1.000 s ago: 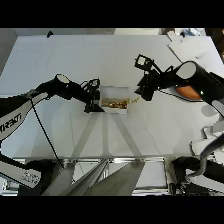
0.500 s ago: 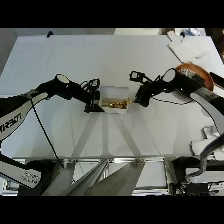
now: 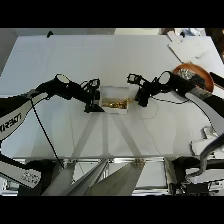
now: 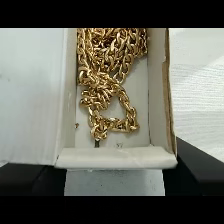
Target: Fold the box and place the chain.
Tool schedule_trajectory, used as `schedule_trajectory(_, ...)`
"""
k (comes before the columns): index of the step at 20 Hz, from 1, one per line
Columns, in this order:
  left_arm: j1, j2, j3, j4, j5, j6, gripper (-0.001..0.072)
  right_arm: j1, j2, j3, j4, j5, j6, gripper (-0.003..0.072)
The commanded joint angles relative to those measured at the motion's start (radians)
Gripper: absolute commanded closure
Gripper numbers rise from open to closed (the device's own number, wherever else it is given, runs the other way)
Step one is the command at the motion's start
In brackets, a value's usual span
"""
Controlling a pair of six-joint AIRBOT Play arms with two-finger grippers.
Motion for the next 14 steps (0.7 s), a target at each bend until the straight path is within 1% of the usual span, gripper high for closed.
schedule_trajectory(1, 0.000, 0.000, 0.000, 0.000, 0.000, 0.000, 0.0313, 0.001, 0.004, 0.000, -0.033, 0.071, 0.026, 0.0675)
schedule_trajectory(4, 0.000, 0.000, 0.000, 0.000, 0.000, 0.000, 0.0313, 0.001, 0.044, 0.000, -0.034, 0.093, 0.085, 0.0675)
schedule_trajectory(6, 0.000, 0.000, 0.000, 0.000, 0.000, 0.000, 0.0313, 0.016, 0.103, 0.000, -0.034, 0.095, 0.125, 0.0675)
schedule_trajectory(9, 0.000, 0.000, 0.000, 0.000, 0.000, 0.000, 0.0313, 0.072, 0.190, 0.000, -0.026, 0.099, 0.124, 0.0675)
schedule_trajectory(12, 0.000, 0.000, 0.000, 0.000, 0.000, 0.000, 0.0313, 0.126, 0.240, 0.000, 0.042, 0.092, 0.122, 0.0675)
schedule_trajectory(14, 0.000, 0.000, 0.000, 0.000, 0.000, 0.000, 0.0313, 0.155, 0.246, 0.000, 0.111, 0.089, 0.119, 0.0675)
